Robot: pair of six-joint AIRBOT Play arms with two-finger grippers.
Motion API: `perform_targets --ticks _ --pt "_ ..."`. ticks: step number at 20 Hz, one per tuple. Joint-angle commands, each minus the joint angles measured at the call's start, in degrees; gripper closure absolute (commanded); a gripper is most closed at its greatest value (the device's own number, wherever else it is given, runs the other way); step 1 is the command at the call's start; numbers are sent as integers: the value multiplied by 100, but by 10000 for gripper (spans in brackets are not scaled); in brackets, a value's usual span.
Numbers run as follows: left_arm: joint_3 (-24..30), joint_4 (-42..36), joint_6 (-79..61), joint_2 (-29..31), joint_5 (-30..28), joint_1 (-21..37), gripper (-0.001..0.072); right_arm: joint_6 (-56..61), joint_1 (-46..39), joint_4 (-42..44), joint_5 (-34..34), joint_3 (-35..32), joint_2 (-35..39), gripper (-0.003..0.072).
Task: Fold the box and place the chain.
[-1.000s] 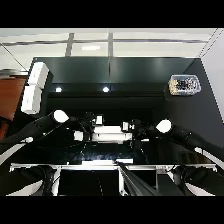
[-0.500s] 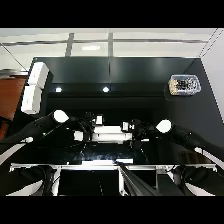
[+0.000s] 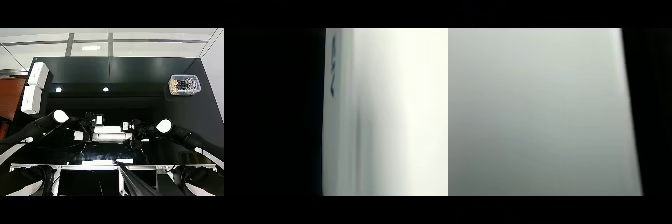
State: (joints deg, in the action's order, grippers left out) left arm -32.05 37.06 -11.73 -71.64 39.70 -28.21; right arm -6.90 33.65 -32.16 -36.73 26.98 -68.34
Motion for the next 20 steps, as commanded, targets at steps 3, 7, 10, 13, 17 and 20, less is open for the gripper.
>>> perform_targets --ticks 3,7,10,13,17,20 --pt "-17 -2 243 11 -31 2 616 -11 4 -4 -4 -2 -4 210" --pt "-17 0 538 142 -24 13 219 -11 4 -4 -4 -2 -2 210" --pt "-17 494 1113 437 -2 13 144 -11 4 -7 -4 -2 -4 218" --pt "-17 1869 2465 868 199 50 130 -11 4 -7 -4 -2 -4 216" --pt "-17 2245 3082 1596 1419 553 133 -11 4 -4 -4 -2 -4 217" --pt "-17 2188 3604 2135 2022 935 559 -11 4 -7 -4 -2 -4 217"
